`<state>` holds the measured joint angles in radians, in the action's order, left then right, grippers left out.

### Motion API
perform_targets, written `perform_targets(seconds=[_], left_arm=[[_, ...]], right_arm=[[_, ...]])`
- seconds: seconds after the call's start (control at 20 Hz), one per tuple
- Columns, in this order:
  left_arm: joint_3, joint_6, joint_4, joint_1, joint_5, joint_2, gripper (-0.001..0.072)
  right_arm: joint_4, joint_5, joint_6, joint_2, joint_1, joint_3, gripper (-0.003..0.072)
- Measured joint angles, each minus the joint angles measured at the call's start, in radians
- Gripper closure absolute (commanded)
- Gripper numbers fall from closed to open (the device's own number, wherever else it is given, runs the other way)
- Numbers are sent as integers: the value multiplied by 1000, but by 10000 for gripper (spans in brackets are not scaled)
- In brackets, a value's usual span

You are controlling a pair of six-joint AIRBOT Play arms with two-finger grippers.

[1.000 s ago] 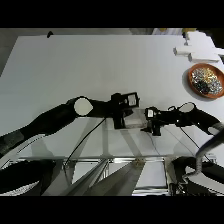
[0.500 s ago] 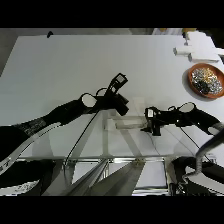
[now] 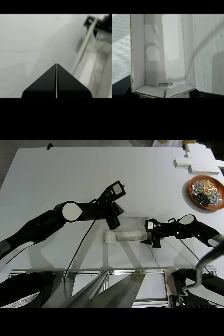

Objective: Fold the box and place the chain.

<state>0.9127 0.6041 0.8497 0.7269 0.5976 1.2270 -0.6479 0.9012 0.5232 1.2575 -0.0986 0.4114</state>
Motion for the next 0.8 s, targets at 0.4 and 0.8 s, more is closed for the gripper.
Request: perform_targets(seconds=[0.4, 0.8], left_arm=[[-9, 56, 289, -9, 291, 53, 700], [-135, -241, 235, -46, 281, 96, 480]], right_arm=[[0, 0, -1, 0, 0, 0, 369], [0, 0, -2, 0, 0, 0, 369]])
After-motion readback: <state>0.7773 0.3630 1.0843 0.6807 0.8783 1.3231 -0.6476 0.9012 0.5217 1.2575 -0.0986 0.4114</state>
